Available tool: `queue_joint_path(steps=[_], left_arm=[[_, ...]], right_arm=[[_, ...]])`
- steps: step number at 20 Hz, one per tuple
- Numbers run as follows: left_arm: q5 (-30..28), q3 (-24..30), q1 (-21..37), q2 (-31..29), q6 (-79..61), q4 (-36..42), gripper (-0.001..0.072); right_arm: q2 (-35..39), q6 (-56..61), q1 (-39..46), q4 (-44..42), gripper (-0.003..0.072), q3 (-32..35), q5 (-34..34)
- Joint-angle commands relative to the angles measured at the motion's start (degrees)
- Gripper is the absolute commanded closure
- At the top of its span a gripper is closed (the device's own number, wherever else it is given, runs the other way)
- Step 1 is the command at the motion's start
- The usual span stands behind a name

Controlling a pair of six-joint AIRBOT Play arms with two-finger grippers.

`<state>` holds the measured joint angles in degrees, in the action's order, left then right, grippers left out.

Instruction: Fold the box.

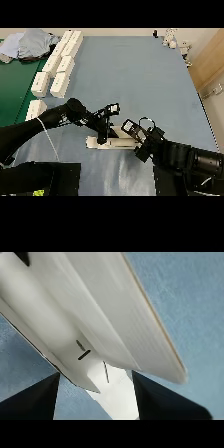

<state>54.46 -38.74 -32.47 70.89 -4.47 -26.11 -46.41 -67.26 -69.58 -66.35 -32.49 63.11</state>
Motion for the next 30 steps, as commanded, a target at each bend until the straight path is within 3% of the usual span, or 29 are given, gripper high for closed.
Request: queue_joint_path(steps=[1,5,8,11,17,23,27,30], left_arm=[[0.00,-0.07,0.04,0.02,-0.02,-0.02,0.0697],[0.00,-0.07,0.04,0.04,0.00,-0.02,0.0697],[0.02,-0.07,0.04,0.02,-0.02,-0.02,0.0697],[0.00,-0.07,0.04,0.02,-0.02,-0.02,0.0697],[0.02,-0.07,0.04,0.02,0.00,-0.02,0.0697],[0.00,-0.07,0.04,0.02,-0.02,-0.02,0.0697],[0.02,-0.07,0.04,0.02,0.00,-0.02,0.0697],[0.02,-0.07,0.04,0.02,-0.02,-0.02,0.0697]], right_arm=[[0.07,-15.30,7.04,-6.32,-0.0034,-0.02,-3.39],[0.79,-51.84,22.45,-27.61,-0.0034,2.29,-11.82],[0.63,-77.09,34.60,-47.25,-0.0034,4.92,-11.69],[0.61,-89.00,40.44,-52.76,-0.0034,6.67,-12.35],[-3.30,-91.27,41.16,-53.42,-0.0034,6.73,-13.20],[-0.09,-86.84,41.16,-50.80,-0.0031,6.73,-11.32],[-1.88,-86.29,41.18,-51.43,-0.0030,6.75,-10.56],[-2.86,-92.30,43.41,-55.41,-0.0019,7.06,-10.80]])
